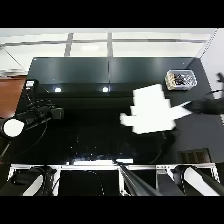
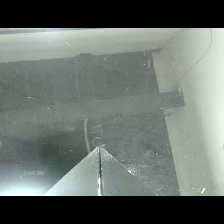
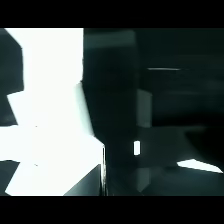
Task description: Fold the box and place the chain.
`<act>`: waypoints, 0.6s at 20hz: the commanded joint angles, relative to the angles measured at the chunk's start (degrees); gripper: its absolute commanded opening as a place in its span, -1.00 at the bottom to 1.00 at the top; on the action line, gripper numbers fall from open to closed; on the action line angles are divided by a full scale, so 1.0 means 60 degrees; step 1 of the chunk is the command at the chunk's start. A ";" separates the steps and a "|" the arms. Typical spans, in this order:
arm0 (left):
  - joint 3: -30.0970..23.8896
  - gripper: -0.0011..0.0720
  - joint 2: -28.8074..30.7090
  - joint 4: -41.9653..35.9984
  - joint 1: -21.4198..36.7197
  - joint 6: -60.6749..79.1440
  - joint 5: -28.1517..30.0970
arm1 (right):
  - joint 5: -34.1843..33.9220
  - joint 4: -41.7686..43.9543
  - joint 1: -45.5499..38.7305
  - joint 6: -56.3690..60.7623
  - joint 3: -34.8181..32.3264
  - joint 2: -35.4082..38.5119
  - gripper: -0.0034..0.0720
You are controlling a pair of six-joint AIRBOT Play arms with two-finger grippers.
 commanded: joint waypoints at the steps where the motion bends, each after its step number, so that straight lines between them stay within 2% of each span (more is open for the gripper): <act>1: 0.0000 -0.91 0.0004 0.0000 -0.0004 0.0004 0.0069 | -0.2670 0.1326 0.2707 0.0903 -0.1967 0.1545 -0.86; 4: 0.0000 -0.91 0.0004 -0.0004 0.0000 -0.0004 0.0346 | -0.4360 0.1351 0.4688 0.1494 -0.2532 0.1555 -0.86; 8: -0.0004 -0.89 -0.0135 -0.0820 -0.0022 0.0004 0.0517 | -0.5610 0.1337 0.6473 0.1497 -0.2750 0.1552 -0.86; 9: -0.0004 -0.61 -0.0335 -0.1395 -0.0025 0.0058 0.0729 | -0.5759 0.1322 0.6747 0.1497 -0.2801 0.1541 -0.86; 10: 0.0007 0.28 -0.0663 -0.2157 -0.0109 0.0324 0.0911 | -0.5865 0.1322 0.6965 0.1494 -0.2867 0.1534 -0.86; 11: 0.0076 0.99 -0.1100 -0.2896 -0.0306 0.0940 0.0976 | -0.5934 0.1322 0.7111 0.1494 -0.2929 0.1534 -0.86; 12: 0.0262 0.98 -0.1585 -0.3366 -0.0492 0.1632 0.0678 | -0.5974 0.1322 0.7238 0.1494 -0.2987 0.1534 -0.86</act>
